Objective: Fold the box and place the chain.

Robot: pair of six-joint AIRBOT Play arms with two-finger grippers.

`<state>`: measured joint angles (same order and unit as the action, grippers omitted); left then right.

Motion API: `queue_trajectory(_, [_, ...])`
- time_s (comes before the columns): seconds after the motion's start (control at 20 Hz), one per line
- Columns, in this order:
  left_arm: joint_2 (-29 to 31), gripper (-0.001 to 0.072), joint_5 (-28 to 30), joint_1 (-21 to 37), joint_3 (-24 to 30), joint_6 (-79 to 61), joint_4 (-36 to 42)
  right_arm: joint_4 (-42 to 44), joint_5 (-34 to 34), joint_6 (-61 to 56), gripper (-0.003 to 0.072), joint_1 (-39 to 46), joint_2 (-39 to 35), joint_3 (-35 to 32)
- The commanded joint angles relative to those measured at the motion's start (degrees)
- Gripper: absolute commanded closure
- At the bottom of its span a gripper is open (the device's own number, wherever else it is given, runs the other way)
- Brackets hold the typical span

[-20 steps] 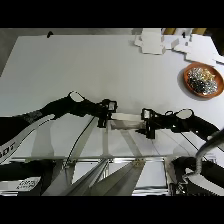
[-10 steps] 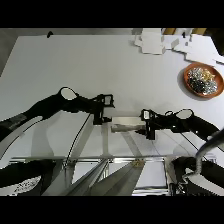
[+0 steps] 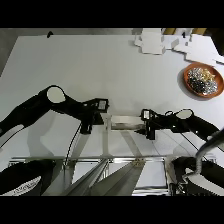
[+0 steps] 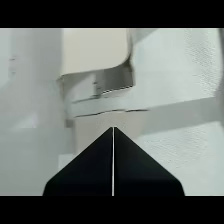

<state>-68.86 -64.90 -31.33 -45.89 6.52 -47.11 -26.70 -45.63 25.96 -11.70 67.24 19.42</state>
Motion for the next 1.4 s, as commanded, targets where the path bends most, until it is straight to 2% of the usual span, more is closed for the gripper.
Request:
queue_trajectory(0.0, [1.1, 0.0708, 1.7, -6.4, 0.0, 3.5, -1.4, 0.0, -0.1, 0.0, 0.039, 0.0, 0.0, 0.0])
queue_trajectory(0.1, [0.9, 0.0705, 10.8, -11.1, -0.1, 4.9, 0.9, 0.0, -0.1, 0.0, 0.039, 0.0, 0.0, 0.0])
queue_trajectory(0.2, [-0.6, 0.0705, 20.0, -13.0, -0.1, 4.9, 6.4, 0.0, -0.1, 0.0, 0.039, 0.0, 0.0, 0.0])
queue_trajectory(0.4, [-5.0, 0.0705, 36.7, -13.4, -0.1, 4.9, 17.1, 0.0, -0.1, 0.0, 0.039, 0.0, 0.0, 0.0])
queue_trajectory(0.5, [-7.6, 0.0705, 42.0, -12.8, -0.1, 4.9, 20.5, 0.0, -0.1, 0.0, 0.039, 0.0, 0.0, 0.0])
queue_trajectory(0.65, [-12.5, 0.0706, 39.1, -10.7, -0.1, 7.6, 20.5, 0.0, -0.1, 0.0, 0.039, 0.0, 0.0, 0.0])
queue_trajectory(0.75, [-13.4, 0.0705, 37.5, -10.2, -0.1, 8.0, 20.3, 0.0, -0.1, 0.0, 0.039, 0.0, 0.0, 0.0])
queue_trajectory(0.85, [-11.4, 0.0705, 36.9, -10.1, -0.2, 8.1, 18.8, 0.0, -0.1, 0.0, 0.039, 0.0, 0.0, 0.0])
queue_trajectory(0.95, [-7.4, 0.0703, 34.8, -10.1, -0.2, 11.5, 11.8, 0.0, -0.1, 0.0, 0.039, 0.0, 0.0, 0.0])
queue_trajectory(1.0, [-5.4, 0.0703, 32.3, -10.1, -0.2, 15.6, 6.8, 0.0, -0.1, 0.0, 0.039, 0.0, 0.0, 0.0])
queue_trajectory(1.15, [-1.3, 0.0703, 19.3, -10.2, -0.2, 26.6, -8.4, 0.0, -0.1, 0.0, 0.039, 0.0, 0.0, 0.0])
queue_trajectory(1.25, [-1.7, 0.0704, 11.8, -10.2, -0.1, 27.6, -10.9, 0.0, -0.1, 0.0, 0.039, 0.0, 0.0, 0.0])
queue_trajectory(1.35, [-2.1, 0.0704, 10.7, -10.1, 0.9, 27.6, -11.1, 0.0, -0.1, 0.0, 0.039, 0.0, 0.0, 0.0])
